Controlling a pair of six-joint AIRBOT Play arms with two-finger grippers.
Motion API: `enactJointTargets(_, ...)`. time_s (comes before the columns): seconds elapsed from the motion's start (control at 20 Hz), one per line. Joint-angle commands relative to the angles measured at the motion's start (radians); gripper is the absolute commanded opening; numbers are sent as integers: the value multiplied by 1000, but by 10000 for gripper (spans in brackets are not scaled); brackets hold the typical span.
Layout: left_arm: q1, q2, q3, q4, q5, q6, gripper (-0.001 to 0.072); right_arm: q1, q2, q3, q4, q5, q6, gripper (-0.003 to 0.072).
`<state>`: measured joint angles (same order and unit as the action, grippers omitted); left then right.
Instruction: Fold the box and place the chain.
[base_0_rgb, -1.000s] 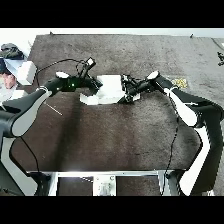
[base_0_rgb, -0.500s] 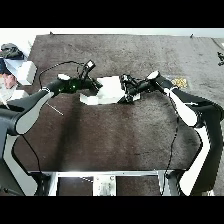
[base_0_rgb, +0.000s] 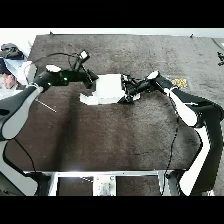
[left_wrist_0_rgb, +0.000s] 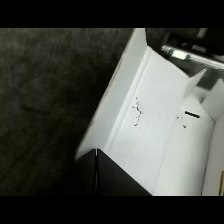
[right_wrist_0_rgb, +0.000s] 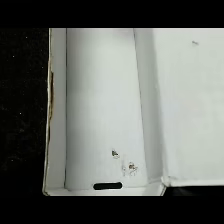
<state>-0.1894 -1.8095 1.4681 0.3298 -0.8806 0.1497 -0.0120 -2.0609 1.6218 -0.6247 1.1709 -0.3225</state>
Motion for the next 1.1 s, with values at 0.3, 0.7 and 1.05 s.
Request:
enactJointTargets(0.3,-31,45,-3,500,-174,-56,584,0,0,0,1,0,1,531)
enactJointTargets(0.7,-80,26,-27,586,-124,-90,685,0,0,0,1,0,1,531)
enactJointTargets(1.05,-110,-31,-27,584,-97,-90,685,0,0,0,1,0,1,532)
